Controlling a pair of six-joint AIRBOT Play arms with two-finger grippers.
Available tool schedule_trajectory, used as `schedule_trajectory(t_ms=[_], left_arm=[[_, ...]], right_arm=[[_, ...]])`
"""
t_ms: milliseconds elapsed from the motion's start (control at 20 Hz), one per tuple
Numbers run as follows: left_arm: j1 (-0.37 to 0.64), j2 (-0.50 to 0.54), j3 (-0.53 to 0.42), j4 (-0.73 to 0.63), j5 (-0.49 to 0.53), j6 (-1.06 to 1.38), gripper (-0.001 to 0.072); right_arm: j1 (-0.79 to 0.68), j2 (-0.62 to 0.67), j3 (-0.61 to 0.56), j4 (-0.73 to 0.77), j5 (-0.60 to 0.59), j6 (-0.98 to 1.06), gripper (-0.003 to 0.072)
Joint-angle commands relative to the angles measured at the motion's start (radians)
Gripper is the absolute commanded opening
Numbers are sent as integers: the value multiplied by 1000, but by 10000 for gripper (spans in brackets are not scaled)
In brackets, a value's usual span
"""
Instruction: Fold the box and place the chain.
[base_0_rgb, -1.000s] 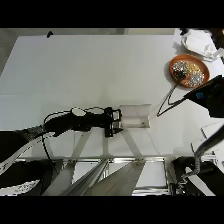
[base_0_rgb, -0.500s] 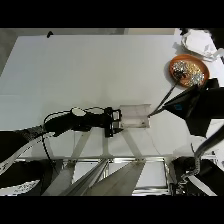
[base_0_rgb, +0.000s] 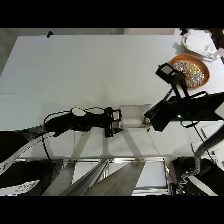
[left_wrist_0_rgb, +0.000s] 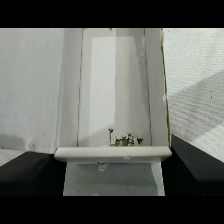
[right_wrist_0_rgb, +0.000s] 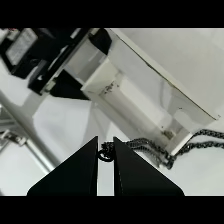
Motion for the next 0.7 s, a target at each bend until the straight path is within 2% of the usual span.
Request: schedule_trajectory(t_ms=[0, 150, 300, 600, 650], left_arm=[[0, 0, 0, 0, 0, 0, 274], [0, 0, 0, 0, 0, 0, 274], [0, 0, 0, 0, 0, 0, 274], [0, 0, 0, 0, 0, 0, 274], [0, 0, 0, 0, 0, 0, 274]], right_arm=[[1, -7, -139, 51, -195, -52, 16], [1, -49, -200, 175, -244, -154, 16], [1, -137, -214, 187, -291, -172, 16], [1, -315, -214, 212, -306, -215, 23], [1, -331, -214, 238, -306, -238, 57]])
